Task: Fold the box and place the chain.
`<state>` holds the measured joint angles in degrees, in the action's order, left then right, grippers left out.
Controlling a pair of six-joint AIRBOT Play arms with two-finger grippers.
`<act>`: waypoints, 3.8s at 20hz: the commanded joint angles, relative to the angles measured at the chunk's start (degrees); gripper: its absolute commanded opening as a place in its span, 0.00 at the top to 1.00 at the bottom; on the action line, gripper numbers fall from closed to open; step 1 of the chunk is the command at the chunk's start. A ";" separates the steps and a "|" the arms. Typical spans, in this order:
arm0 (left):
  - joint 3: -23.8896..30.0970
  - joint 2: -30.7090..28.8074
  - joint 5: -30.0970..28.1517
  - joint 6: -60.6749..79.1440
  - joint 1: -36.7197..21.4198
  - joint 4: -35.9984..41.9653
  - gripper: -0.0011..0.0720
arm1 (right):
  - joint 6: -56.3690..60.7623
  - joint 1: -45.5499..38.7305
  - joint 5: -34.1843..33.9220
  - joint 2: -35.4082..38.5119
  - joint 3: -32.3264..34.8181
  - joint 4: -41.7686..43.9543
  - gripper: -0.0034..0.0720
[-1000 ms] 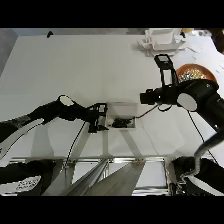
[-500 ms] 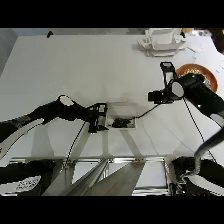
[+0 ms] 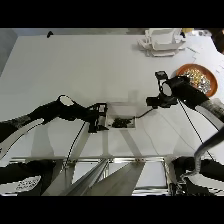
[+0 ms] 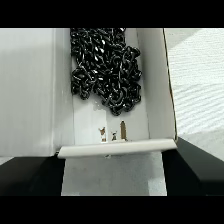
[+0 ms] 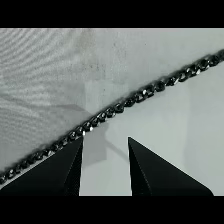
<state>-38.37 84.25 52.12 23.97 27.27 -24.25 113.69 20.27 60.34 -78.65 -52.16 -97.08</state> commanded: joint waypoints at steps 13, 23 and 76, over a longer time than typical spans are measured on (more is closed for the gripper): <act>-0.04 -0.04 0.02 0.02 -0.04 0.00 0.72 | 1.99 -0.04 -1.88 -3.19 0.04 0.83 0.62; -0.04 -0.04 0.00 0.02 -0.04 0.00 0.72 | -0.13 -0.02 -1.22 -3.98 0.44 1.14 0.93; -0.04 -0.04 0.04 0.02 -0.04 0.00 0.72 | -0.13 22.36 -2.71 21.84 -7.34 4.57 0.67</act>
<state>-38.37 84.25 52.14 23.97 27.27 -24.23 114.37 47.64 56.14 -60.69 -57.52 -90.65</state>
